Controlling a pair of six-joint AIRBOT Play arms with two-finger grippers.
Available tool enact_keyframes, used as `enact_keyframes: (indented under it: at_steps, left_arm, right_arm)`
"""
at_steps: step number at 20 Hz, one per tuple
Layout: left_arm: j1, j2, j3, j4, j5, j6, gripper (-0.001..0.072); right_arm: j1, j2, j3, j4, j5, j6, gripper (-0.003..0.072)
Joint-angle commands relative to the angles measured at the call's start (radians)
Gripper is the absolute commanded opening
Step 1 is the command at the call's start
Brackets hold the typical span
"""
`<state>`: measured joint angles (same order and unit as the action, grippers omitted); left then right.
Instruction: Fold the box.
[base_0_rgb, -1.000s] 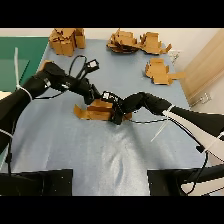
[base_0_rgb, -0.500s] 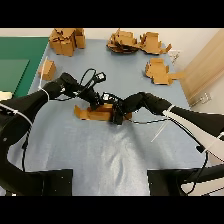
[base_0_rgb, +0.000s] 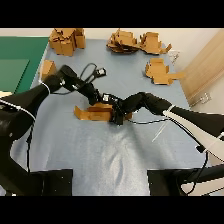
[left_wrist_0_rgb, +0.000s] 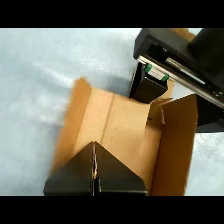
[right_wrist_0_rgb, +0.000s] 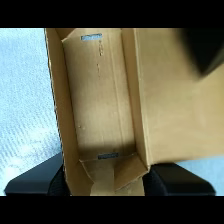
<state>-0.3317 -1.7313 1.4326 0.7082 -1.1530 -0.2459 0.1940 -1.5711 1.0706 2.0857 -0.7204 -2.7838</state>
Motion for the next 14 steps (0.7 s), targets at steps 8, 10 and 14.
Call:
enact_keyframes:
  at_steps: [8,10,14]
  left_arm:
    - [0.289,0.240,-0.069,0.319,-0.376,-0.133,0.0010]
    - [0.282,0.235,-0.150,0.333,-0.416,-0.044,0.0018]
    - [0.192,0.235,-0.256,0.275,-0.227,0.039,0.0502]
  right_arm:
    - [0.000,-0.001,0.000,-0.003,0.003,0.000,0.0447]
    - [0.000,-0.001,0.000,-0.003,0.001,0.000,0.0447]
    - [-0.002,-0.005,0.000,-0.003,0.004,0.000,0.0447]
